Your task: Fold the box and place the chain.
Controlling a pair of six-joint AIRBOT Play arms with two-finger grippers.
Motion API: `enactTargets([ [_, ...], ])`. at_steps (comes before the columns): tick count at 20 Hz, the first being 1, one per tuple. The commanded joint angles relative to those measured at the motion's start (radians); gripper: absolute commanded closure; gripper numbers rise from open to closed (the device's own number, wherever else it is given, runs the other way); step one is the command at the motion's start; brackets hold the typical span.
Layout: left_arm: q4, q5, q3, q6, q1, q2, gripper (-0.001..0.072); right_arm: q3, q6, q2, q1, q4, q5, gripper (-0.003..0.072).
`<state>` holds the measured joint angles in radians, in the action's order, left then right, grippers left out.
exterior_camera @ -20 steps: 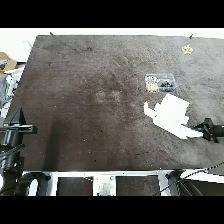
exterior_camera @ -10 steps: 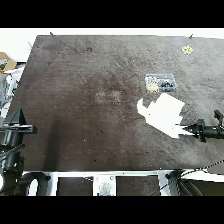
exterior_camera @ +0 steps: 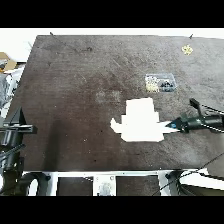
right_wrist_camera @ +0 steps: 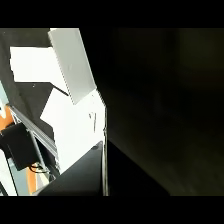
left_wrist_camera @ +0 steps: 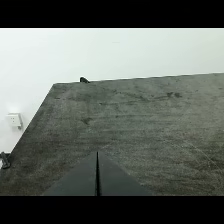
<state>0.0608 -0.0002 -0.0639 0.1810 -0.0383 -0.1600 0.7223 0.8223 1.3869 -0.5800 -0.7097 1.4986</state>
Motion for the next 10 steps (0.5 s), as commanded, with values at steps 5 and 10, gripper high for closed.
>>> enactTargets([
  [5, 0.000, -0.058, 0.001, 0.000, -0.001, 0.000, 0.0698, 0.033, -0.027, 0.034, 0.439, 0.294, -0.401, 0.0683],
  [10, 0.000, -0.249, 0.003, -0.085, -0.001, 0.000, 0.0608, 0.109, -0.300, 0.138, 0.534, 0.512, -0.475, 0.0683],
])
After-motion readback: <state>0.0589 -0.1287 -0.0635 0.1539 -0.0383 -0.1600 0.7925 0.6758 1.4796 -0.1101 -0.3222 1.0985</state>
